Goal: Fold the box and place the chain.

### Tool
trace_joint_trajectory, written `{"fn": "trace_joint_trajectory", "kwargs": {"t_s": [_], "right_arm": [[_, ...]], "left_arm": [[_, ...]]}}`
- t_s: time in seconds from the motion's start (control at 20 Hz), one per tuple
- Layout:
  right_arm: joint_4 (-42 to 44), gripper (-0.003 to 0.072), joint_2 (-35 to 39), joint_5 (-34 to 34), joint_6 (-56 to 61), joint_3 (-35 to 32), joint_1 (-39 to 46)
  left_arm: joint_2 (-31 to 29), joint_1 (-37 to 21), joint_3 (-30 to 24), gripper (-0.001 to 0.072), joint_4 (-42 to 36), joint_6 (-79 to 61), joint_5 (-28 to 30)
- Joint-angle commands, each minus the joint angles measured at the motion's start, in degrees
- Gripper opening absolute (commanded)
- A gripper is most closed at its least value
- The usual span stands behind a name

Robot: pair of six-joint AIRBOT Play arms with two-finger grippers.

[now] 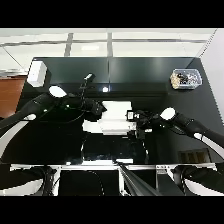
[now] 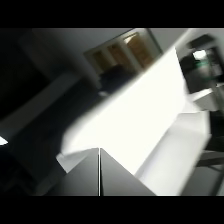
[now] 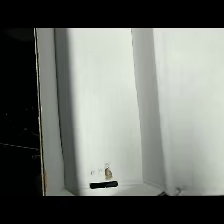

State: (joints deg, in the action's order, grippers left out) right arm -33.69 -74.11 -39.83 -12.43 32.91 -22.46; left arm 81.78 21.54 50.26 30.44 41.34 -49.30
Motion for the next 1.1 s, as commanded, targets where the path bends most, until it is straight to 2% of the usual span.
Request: {"fn": "trace_joint_trajectory", "kwargs": {"t_s": [0.0,0.1,0.25,0.35,0.45,0.55,0.65,0.8,0.85,0.9,0.95,1.05], "right_arm": [[0.04,0.0137,-0.02,-0.02,0.0,0.07,-0.04],[0.02,0.0137,-0.02,-0.02,0.02,0.07,-0.04],[0.04,0.0137,-0.02,-0.02,0.02,0.07,-0.04],[0.04,0.0137,-0.02,-0.02,0.02,0.07,-0.04],[0.04,0.0137,-0.02,-0.02,0.02,0.07,-0.04],[0.04,0.0137,-0.02,-0.02,0.02,0.07,-0.04],[0.04,0.0137,-0.02,-0.02,0.02,0.07,-0.04],[0.02,0.0137,-0.02,-0.02,0.0,0.07,-0.04],[0.04,0.0137,-0.02,-0.02,0.02,0.07,-0.04],[0.04,0.0137,-0.02,-0.02,0.02,0.07,-0.04],[0.04,0.0138,-0.02,-0.02,0.02,0.07,-0.04],[0.04,0.0137,-0.02,-0.02,0.02,0.07,-0.04]], "left_arm": [[4.42,1.31,-0.04,0.0025,0.63,-0.44,0.31],[5.77,2.47,0.02,0.0025,0.68,-0.79,0.15],[4.04,0.17,1.84,0.0023,2.03,-0.72,-2.32],[-1.27,-2.73,2.97,0.0023,6.8,3.39,-2.43],[-9.11,-5.77,2.14,0.0023,10.93,7.32,-2.84],[-18.14,-7.32,-3.15,0.0025,10.21,4.5,-0.81],[-25.24,-7.37,-11.65,0.0028,6.27,-5.84,1.97],[-27.1,-7.17,-19.28,0.0029,5.6,-29.88,-4.15],[-26.58,-6.91,-20.24,0.0064,5.57,-35.15,-4.7],[-25.9,-6.34,-20.55,0.0352,6.1,-39.85,-4.24],[-25.24,-5.38,-20.44,0.0694,6.88,-42.36,-2.54],[-23.78,-2.78,-19.98,0.0705,12.39,-42.51,3.15]]}}
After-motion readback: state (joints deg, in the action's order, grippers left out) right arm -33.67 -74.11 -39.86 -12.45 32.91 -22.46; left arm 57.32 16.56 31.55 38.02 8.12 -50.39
